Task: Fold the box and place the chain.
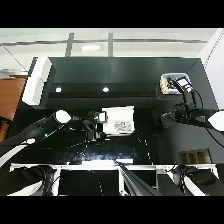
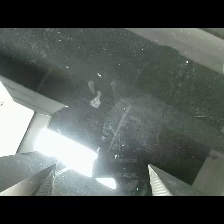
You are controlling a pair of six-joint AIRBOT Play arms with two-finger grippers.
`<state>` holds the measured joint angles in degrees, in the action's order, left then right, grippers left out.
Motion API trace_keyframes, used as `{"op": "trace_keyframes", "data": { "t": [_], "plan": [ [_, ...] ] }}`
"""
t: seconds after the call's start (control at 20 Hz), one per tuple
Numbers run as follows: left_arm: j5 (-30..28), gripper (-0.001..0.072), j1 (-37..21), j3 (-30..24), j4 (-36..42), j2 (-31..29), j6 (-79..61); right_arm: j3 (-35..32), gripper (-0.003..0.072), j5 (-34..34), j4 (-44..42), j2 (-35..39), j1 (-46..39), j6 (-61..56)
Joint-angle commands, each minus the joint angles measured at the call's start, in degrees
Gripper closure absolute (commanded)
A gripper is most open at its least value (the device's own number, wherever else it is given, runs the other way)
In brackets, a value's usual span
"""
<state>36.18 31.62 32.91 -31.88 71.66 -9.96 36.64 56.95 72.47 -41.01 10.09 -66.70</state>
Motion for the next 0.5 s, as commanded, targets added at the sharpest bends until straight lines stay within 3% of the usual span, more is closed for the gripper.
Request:
{"op": "trace_keyframes", "data": {
  "t": [0.0, 0.1, 0.2, 0.3, 0.45],
  "plan": [
    [-1.3, 0.0036, 0.5, 0.0, 0.0, 0.9, 1.6, 0.0, -0.0024, 0.0, 0.0, 0.0, 0.0, 0.0],
    [-1.3, 0.0203, 0.5, 0.0, 0.0, 1.1, 2.9, 0.0, -0.0024, 0.0, 0.0, 0.0, 0.0, 0.0],
    [-1.0, 0.0227, 0.5, 0.0, 0.1, 1.1, 2.9, 0.0, -0.0025, -0.4, 0.0, 0.0, 0.0, 0.0],
    [-1.0, 0.0299, 0.5, 0.0, 0.0, 1.1, 2.9, 0.0, -0.0024, -1.9, -1.4, 0.0, 0.0, -0.8],
    [-0.7, 0.0302, 0.5, 0.0, 0.0, 1.1, 2.9, 2.8, -0.0024, -3.3, -4.1, -2.8, 0.0, -3.3]
  ]
}}
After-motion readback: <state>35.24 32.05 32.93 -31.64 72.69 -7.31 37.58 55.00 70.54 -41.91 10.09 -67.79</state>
